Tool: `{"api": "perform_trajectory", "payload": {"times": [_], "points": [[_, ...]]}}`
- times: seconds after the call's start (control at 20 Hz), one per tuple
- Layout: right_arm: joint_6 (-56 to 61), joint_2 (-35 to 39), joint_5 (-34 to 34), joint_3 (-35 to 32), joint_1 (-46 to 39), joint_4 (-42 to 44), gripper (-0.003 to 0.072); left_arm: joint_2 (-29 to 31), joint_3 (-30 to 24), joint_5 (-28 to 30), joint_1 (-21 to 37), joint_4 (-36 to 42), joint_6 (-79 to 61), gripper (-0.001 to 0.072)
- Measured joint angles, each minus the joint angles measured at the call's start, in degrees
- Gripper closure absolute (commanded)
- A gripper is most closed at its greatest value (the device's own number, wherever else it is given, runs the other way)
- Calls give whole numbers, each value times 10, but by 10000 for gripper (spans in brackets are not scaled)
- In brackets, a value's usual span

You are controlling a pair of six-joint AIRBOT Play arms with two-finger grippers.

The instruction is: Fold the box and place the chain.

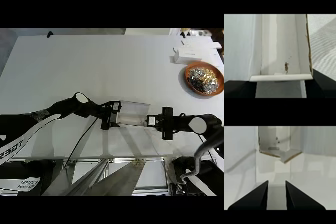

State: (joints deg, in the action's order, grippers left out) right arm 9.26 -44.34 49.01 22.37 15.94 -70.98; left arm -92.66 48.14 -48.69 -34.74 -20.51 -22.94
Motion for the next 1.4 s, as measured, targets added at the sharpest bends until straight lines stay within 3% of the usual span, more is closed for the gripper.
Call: {"api": "perform_trajectory", "payload": {"times": [0.35,0.4,0.95,1.05,1.15,1.4], "points": [[-62,-63,-77,-6,6,92,481,0,0,0,0,0,0,347],[-66,-68,-81,-6,7,98,519,0,0,0,0,0,0,347],[-133,-94,-74,-8,7,201,523,0,0,-1,0,-1,0,347],[-137,-97,-74,-8,7,217,465,0,0,0,0,-1,0,347],[-141,-104,-76,-7,7,230,335,0,0,0,0,-1,0,347],[-144,-126,-90,-7,7,261,323,0,0,0,0,0,0,347]]}}
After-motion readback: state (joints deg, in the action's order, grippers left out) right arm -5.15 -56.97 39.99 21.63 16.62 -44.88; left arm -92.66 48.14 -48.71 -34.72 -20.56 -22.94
